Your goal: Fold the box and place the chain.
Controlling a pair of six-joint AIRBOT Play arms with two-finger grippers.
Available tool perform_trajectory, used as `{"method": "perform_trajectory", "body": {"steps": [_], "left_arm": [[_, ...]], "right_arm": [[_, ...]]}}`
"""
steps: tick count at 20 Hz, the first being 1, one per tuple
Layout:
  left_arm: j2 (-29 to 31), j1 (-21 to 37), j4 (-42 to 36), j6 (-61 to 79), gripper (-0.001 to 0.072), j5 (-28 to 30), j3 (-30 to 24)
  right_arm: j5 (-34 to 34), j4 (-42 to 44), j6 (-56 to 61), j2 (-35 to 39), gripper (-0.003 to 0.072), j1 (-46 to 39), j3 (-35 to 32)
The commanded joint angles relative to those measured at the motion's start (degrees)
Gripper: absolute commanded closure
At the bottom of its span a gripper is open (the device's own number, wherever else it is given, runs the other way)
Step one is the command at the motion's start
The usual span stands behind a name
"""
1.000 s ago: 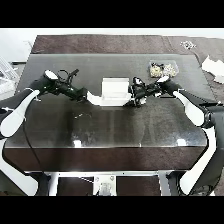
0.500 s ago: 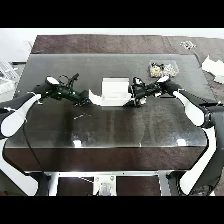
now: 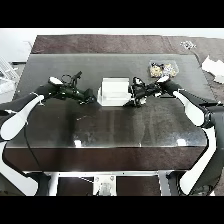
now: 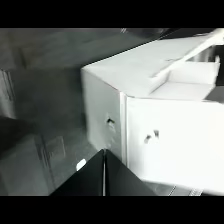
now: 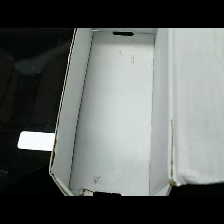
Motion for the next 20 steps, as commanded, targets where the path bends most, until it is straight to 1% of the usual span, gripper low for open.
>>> {"method": "perform_trajectory", "body": {"steps": [1,5,10,11,12,19,20], "left_arm": [[2.19,-0.83,-0.42,-2.23,0.069,2.45,0.07],[3.39,-2.14,-0.79,-3.39,0.0688,3.76,0.22],[3.43,-2.23,-1.92,-3.39,0.0683,2.01,1.27],[3.43,-2.23,-1.92,-3.39,0.047,1.92,1.29],[3.43,-2.23,-1.95,-3.39,0.0321,1.92,1.29],[3.43,-2.6,-1.31,-4.92,0.0324,2.73,1.29],[3.43,-3.06,-0.13,-5.66,0.0323,2.95,1.57]], "right_arm": [[0.0,0.02,0.02,0.02,0.0106,0.0,0.0],[0.02,0.02,0.02,0.02,0.0106,0.0,0.0],[0.02,0.02,0.02,0.02,0.0106,0.0,0.0],[0.0,0.02,0.02,0.02,0.0106,0.0,0.0],[0.02,0.02,0.02,0.02,0.0106,0.0,0.0],[0.0,0.02,0.02,0.02,0.0107,0.0,0.0],[0.02,0.02,0.0,0.02,0.0106,0.0,0.0]]}}
